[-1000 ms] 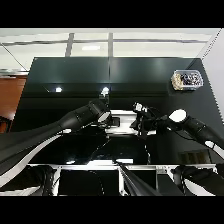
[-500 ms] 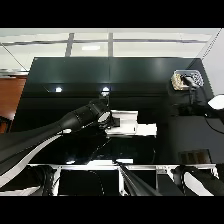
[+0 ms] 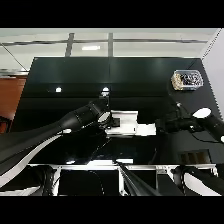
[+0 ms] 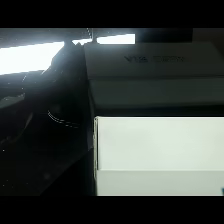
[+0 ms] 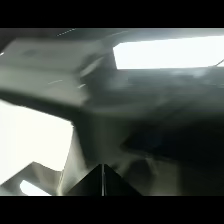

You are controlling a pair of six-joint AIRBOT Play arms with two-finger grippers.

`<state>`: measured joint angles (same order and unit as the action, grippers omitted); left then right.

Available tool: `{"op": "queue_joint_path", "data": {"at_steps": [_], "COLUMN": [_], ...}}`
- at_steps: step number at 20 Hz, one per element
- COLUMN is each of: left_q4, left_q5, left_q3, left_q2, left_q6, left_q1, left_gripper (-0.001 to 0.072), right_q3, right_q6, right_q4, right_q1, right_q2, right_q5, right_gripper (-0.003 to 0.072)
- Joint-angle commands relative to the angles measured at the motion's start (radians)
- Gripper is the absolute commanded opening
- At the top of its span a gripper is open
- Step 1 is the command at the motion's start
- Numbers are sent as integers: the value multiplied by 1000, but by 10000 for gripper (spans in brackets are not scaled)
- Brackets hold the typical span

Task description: Fold the box and place the chain.

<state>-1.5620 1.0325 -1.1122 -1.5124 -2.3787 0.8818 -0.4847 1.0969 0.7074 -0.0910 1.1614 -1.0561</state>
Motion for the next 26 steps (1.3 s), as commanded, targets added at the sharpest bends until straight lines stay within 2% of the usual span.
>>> {"op": "queue_joint_path", "data": {"at_steps": [1, 3, 4, 5, 6, 9, 12, 13, 14, 20, 22, 26], "left_q4": [0, 0, 0, 0, 0, 0, 0, 0, 0, 0, 0, 0], "left_q5": [-1, -1, -1, 0, -1, -3, -3, -3, -3, -3, -3, -4], "left_q3": [-1, -1, -1, -1, -1, -1, -1, -1, -1, -1, -1, -1], "left_q2": [0, 0, 0, 0, 0, 0, 0, 0, 0, 0, 0, 0], "left_q6": [0, 0, 0, 0, 0, 0, 0, 0, 0, 0, 0, 0], "left_q1": [-1, -1, -1, -1, -1, -1, -1, -1, -1, -1, -1, -1], "left_gripper": [31, 32, 31, 32, 31, 32, 31, 31, 31, 31, 32, 31], "right_q3": [2, -37, -66, -93, -125, -175, -175, -176, -176, -176, -179, -233], "right_q6": [-79, -84, -84, -84, -85, -84, -82, -78, -53, 91, 197, 513], "right_q4": [-130, -110, -92, -78, -63, -69, -94, -98, -98, -82, -3, 309], "right_q1": [105, 96, 86, 75, 65, 68, 112, 141, 168, 330, 392, 559], "right_q2": [32, 32, 32, 32, 32, 32, 32, 32, 32, 32, 32, 32], "right_q5": [13, -37, -76, -118, -163, -238, -224, -210, -187, -1, 66, 145], "right_gripper": [19, 47, 266, 518, 685, 682, 677, 555, 526, 526, 526, 526]}}
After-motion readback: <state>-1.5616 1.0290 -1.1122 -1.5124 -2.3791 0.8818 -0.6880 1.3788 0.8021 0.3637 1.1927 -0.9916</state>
